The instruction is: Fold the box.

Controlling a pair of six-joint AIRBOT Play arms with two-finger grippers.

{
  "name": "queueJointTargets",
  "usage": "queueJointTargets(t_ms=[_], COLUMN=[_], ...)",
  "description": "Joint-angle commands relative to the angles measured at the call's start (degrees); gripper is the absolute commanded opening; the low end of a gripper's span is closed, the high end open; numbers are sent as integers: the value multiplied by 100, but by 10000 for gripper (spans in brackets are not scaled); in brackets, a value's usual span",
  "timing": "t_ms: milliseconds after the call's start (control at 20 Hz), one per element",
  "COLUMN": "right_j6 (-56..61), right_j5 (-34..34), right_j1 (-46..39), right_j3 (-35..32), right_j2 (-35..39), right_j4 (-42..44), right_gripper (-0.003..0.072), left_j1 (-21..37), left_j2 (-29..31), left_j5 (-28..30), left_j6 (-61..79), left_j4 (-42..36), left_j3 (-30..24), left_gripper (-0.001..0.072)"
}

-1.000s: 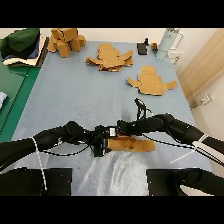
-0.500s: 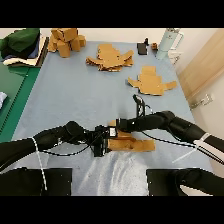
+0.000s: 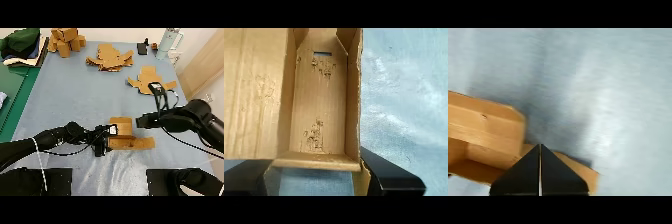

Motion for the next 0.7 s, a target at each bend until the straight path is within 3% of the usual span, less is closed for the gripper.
queueJointTargets(t_ms=[0, 150, 200, 250, 300, 350, 450, 650], right_j6=[-588, -2310, -2717, -3136, -3471, -3807, -4522, -5125], right_j5=[-756, -997, -975, -909, -793, -605, -87, 516], right_j1=[4, 4, 4, 7, 7, 4, 7, 15], right_j3=[20, -205, -363, -555, -745, -931, -1176, -1222], right_j2=[457, 511, 501, 466, 409, 326, 109, -376], right_j4=[-557, 319, 490, 509, 507, 507, 514, 553], right_gripper=[5, 8, 124, 319, 393, 397, 564, 564], left_j1=[11, 9, 11, 11, 9, 9, 9, 9], left_j2=[7, 7, 7, 4, 4, 4, 4, 4], left_j5=[201, 201, 199, 199, 192, 192, 192, 184], left_j6=[-94, -87, -87, -90, -90, -90, -90, -90], left_j4=[11, 13, 13, 13, 11, 11, 11, 11], left_j3=[4, 4, 4, 4, 4, 4, 4, 4], left_gripper=[506, 507, 506, 506, 506, 507, 506, 506])
